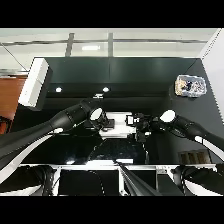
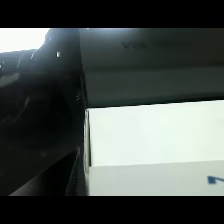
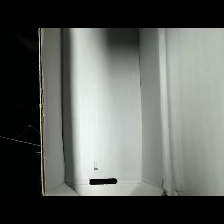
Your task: Fold the box and place the chain.
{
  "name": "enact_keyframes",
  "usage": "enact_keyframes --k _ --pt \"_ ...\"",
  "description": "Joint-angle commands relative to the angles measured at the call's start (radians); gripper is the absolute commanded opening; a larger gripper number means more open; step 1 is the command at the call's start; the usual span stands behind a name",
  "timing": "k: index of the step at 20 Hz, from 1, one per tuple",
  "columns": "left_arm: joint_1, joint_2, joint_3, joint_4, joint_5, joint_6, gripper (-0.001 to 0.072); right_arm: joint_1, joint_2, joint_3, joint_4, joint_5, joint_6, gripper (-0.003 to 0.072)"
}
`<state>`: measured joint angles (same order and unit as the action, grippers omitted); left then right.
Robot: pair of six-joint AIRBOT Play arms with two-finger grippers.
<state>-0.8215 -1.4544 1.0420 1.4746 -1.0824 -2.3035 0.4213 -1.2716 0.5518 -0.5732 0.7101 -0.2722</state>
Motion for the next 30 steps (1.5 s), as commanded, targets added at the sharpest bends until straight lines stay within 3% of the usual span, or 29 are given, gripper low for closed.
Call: enact_keyframes --k 1,9,11,13,17,18,20,21,23,24,25,26,30 --pt "-0.002 -0.002 0.005 -0.016 -0.009 -0.036 0.0300 0.000 0.000 0.000 0.000 0.000 0.000 0.0485" --pt "-0.013 -0.026 0.005 -0.020 -0.027 -0.042 0.0284 0.000 0.000 0.000 0.000 0.000 0.000 0.0485" --pt "-0.021 -0.026 0.008 -0.008 -0.021 -0.042 0.0109 0.000 0.000 0.000 0.000 0.000 0.000 0.0485" --pt "-0.022 -0.026 0.008 -0.005 -0.018 -0.042 0.0025 0.001 0.000 0.000 0.000 0.000 0.000 0.0485" --pt "-0.022 -0.026 0.008 0.001 -0.019 -0.042 0.0028 0.000 0.000 0.000 0.001 0.000 0.000 0.0485" --pt "-0.022 -0.026 0.010 0.000 -0.021 -0.042 0.0066 0.000 0.000 0.000 0.000 0.000 0.000 0.0485" --pt "-0.022 -0.026 0.020 0.001 -0.037 -0.042 0.0359 0.000 0.000 0.000 0.001 0.000 0.000 0.0485" --pt "-0.022 -0.026 0.026 0.004 -0.047 -0.042 0.0402 0.000 0.000 0.000 0.001 0.000 0.000 0.0485" --pt "-0.021 -0.026 0.034 0.016 -0.050 -0.043 0.0395 0.000 0.000 0.000 0.001 0.000 0.000 0.0485" --pt "-0.020 -0.027 0.034 0.019 -0.050 -0.043 0.0289 0.000 0.000 0.000 0.001 0.000 0.000 0.0485" --pt "-0.019 -0.028 0.034 0.022 -0.057 -0.043 0.0100 0.001 0.000 0.000 0.000 0.000 0.000 0.0485" --pt "-0.019 -0.030 0.034 0.023 -0.064 -0.043 0.0024 0.000 0.000 0.000 0.001 0.000 0.000 0.0485" --pt "-0.020 -0.034 0.034 0.036 -0.075 -0.043 0.0024 0.000 0.000 0.000 0.004 -0.005 0.005 0.0490"
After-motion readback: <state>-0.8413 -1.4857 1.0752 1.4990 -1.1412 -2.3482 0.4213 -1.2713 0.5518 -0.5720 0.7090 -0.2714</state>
